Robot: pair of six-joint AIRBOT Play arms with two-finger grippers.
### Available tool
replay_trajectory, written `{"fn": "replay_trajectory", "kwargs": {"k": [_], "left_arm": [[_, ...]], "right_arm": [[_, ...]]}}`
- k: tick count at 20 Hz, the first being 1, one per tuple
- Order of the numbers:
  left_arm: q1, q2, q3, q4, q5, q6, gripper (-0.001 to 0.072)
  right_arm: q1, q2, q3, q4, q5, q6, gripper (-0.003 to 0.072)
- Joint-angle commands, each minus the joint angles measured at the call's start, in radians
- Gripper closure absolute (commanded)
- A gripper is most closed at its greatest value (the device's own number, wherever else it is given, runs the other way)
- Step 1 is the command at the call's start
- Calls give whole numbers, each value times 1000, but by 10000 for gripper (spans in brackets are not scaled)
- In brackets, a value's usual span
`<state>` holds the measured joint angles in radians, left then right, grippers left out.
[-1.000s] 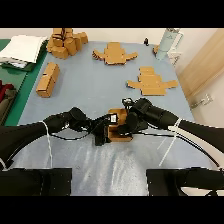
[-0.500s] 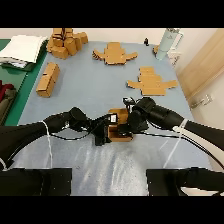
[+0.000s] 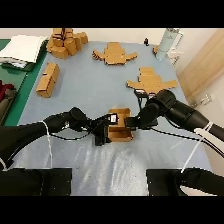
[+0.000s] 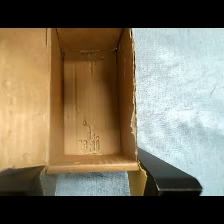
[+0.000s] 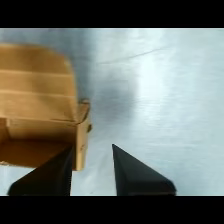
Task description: Fold the box.
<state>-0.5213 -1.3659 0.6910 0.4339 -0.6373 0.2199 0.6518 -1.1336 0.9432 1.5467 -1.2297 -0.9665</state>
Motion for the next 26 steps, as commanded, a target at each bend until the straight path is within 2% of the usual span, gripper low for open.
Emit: {"fn": "replay_trajectory", "kwargs": {"k": [1,4,6,8,10,12,15,17,22,26], "left_arm": [[-1,0,1,0,0,0,219],[-1,0,1,0,0,0,219],[-1,0,1,0,0,0,219],[-1,0,1,0,0,0,219],[-1,0,1,0,0,0,219],[-1,0,1,0,0,0,219],[-1,0,1,0,0,0,219],[-1,0,1,0,0,0,219],[-1,0,1,0,0,0,220],[-1,0,1,0,0,0,219]], "right_arm": [[-90,10,1,-85,6,1,493],[-238,-33,1,-67,74,-63,680],[-350,-97,1,122,133,-228,681],[-445,-177,2,448,180,-479,681],[-507,-269,29,756,151,-700,681],[-522,-360,98,892,79,-832,681],[-506,-469,233,907,-30,-905,681],[-474,-496,284,914,-109,-989,682],[-353,-486,286,893,-162,-1099,681],[-254,-429,269,809,-158,-1120,681]]}}
